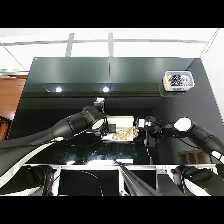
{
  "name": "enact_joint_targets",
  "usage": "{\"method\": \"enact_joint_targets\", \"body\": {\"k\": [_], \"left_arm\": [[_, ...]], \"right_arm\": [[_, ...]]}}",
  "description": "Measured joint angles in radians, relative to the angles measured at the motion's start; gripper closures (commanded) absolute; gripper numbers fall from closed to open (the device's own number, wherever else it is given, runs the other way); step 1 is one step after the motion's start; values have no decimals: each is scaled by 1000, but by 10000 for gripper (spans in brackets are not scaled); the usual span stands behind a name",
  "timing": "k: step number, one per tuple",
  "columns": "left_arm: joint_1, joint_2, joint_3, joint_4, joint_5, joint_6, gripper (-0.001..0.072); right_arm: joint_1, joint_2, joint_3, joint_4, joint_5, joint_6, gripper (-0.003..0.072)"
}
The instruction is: Fold the box and place the chain.
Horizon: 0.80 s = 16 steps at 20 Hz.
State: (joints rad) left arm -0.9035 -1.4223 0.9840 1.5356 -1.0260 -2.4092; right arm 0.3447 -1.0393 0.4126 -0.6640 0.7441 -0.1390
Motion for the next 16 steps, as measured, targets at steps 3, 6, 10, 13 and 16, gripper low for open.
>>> {"method": "enact_joint_targets", "body": {"k": [3, 6, 10, 13, 16], "left_arm": [[0, 0, 0, 0, 0, 0, 680], [0, 0, 0, 0, 0, 0, 680], [0, 0, 0, 0, -1, 0, 680], [0, 0, 0, -3, -1, 0, 680], [0, 0, 0, -3, -5, 0, 680]], "right_arm": [[28, -30, 0, 38, -58, -60, 2], [39, -53, 0, 56, -85, -86, 2], [44, -79, 1, 75, -95, -94, 226], [45, -88, 0, 75, -95, -92, 568], [45, -91, 1, 71, -97, -78, 640]]}}
